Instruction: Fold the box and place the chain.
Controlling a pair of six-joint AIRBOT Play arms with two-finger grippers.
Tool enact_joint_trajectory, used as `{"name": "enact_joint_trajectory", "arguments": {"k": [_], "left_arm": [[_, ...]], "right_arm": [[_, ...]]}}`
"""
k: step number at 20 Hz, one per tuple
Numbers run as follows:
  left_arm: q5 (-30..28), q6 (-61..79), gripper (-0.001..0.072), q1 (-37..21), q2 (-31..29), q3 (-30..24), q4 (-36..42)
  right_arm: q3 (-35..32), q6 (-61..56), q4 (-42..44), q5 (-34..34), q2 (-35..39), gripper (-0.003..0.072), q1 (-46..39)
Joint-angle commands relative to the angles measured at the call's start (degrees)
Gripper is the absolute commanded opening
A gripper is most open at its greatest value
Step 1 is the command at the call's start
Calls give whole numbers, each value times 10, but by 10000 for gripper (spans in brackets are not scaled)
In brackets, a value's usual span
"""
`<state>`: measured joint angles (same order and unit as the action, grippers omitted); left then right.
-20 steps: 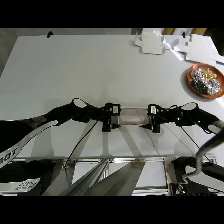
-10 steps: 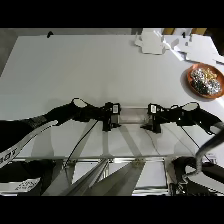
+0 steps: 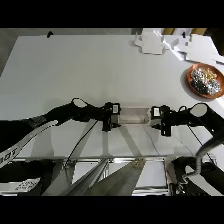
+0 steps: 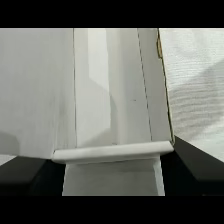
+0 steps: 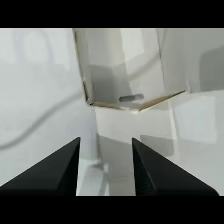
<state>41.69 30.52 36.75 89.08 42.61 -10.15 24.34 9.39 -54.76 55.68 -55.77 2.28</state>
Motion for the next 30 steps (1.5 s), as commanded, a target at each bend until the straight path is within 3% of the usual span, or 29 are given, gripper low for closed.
{"name": "enact_joint_trajectory", "arguments": {"k": [1, 2, 4, 5, 7, 10, 12, 14, 18, 22, 26, 28, 30], "left_arm": [[1, 1, 211, 0, 0, 0, 0], [1, 1, 211, 0, 0, 0, 0], [1, 1, 211, 0, 0, 0, 0], [1, 1, 211, 0, 0, 0, 0], [1, 1, 211, 0, 0, 0, 0], [1, 1, 211, 0, 0, 0, 0], [1, 1, 211, 0, 0, 0, 1], [1, 1, 211, 0, 0, 0, 1], [1, 1, 211, 0, 0, 0, 1], [2, 1, 211, 0, 0, 0, 1], [1, 1, 211, 0, 0, 0, 1], [1, 1, 211, 0, 0, 0, 1], [2, 1, 211, 0, 0, 0, 1]], "right_arm": [[0, -49, -25, 42, 56, 282, 0], [0, -49, 0, 45, 71, 236, 0], [0, -44, 103, 64, 91, 49, 1], [0, -44, 162, 70, 92, 17, 7], [0, -31, 228, 33, 92, 17, 35], [0, -11, 315, -119, 77, 17, 85], [0, 10, 402, -194, 42, 17, 96], [1, 9, 430, -233, -7, 16, 95], [0, -90, 401, -248, -87, 16, 95], [12, -189, 312, -228, -80, 16, 93], [114, -301, 111, -77, -37, 16, 55], [155, -289, 42, -12, -21, 16, 34], [157, -177, -26, 46, -19, 15, 13]]}}
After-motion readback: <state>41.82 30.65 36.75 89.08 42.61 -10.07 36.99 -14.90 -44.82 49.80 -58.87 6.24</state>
